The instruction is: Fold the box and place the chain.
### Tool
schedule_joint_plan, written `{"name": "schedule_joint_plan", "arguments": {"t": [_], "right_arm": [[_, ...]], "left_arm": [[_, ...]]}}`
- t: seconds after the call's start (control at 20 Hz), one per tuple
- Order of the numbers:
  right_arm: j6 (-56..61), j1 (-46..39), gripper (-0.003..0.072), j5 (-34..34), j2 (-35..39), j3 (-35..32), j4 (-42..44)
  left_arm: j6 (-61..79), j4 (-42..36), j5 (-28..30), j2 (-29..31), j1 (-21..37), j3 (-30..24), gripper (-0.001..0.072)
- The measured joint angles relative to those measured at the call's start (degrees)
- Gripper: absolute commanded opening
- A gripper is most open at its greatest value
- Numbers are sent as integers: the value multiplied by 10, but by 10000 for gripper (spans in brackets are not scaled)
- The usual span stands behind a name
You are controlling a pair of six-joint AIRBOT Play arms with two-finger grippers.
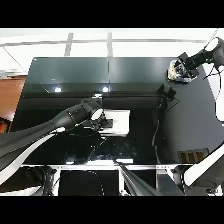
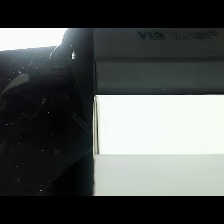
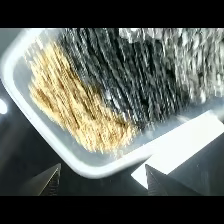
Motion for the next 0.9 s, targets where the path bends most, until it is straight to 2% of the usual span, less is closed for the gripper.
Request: {"name": "schedule_joint_plan", "arguments": {"t": [0.5, 0.6, 0.9], "right_arm": [[14, 1, 572, -44, -9, 25, -1], [22, 1, 534, -57, -17, 25, -1], [60, 1, 533, -87, -45, 26, -2]], "left_arm": [[0, 0, 0, 0, 0, 0, 25], [0, 0, 0, 0, 0, 0, 26], [0, 1, 1, 0, 0, 0, 26]]}}
